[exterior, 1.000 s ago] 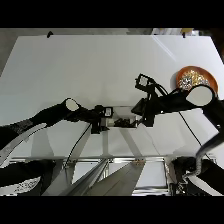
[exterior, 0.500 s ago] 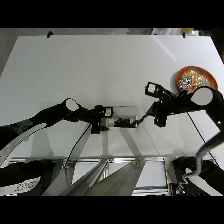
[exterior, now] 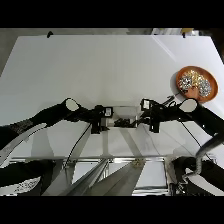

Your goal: Fold the box and place the chain.

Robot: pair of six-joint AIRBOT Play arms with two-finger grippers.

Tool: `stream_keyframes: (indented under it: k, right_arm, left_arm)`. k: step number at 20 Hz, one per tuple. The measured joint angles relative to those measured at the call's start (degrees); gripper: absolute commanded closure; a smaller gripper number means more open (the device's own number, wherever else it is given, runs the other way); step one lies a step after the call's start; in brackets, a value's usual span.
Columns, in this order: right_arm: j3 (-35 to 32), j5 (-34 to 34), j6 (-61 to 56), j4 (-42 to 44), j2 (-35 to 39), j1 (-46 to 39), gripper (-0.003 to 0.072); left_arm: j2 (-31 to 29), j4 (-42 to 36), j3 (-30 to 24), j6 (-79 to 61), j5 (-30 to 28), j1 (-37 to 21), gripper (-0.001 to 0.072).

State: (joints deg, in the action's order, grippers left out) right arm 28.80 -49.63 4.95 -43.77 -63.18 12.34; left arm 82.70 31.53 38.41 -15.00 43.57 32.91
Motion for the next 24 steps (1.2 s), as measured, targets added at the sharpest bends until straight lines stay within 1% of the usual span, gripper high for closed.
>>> stream_keyframes:
  k: [1, 2, 6, 10, 18, 24]
  right_arm:
    - [-0.13, 0.59, 1.05, 1.14, -0.42, 0.02, 0.0481]
    - [-0.24, 0.94, 1.86, 2.19, -0.76, 0.02, 0.0523]
    - [-0.57, 1.55, 3.72, 4.87, -1.46, 0.00, 0.0524]
    - [-0.66, 0.92, 4.24, 5.62, -1.64, 0.02, 0.0525]
    - [-0.79, 0.28, 4.07, 2.75, -1.66, 0.02, 0.0523]
    - [-0.81, -0.37, 4.17, 4.02, -1.66, 0.50, 0.0523]
  left_arm:
    - [0.00, 0.00, 0.00, 0.00, 0.00, 0.02, 0.0573]
    - [0.00, 0.00, 0.00, -0.02, 0.00, 0.00, 0.0573]
    - [0.00, 0.00, 0.00, 0.00, 0.00, 0.00, 0.0573]
    - [0.00, 0.00, 0.00, -0.02, -0.02, 0.00, 0.0573]
    - [0.00, 0.00, 0.00, 0.00, 0.00, 0.00, 0.0573]
    - [0.00, 0.00, 0.00, -0.02, 0.00, 0.00, 0.0573]
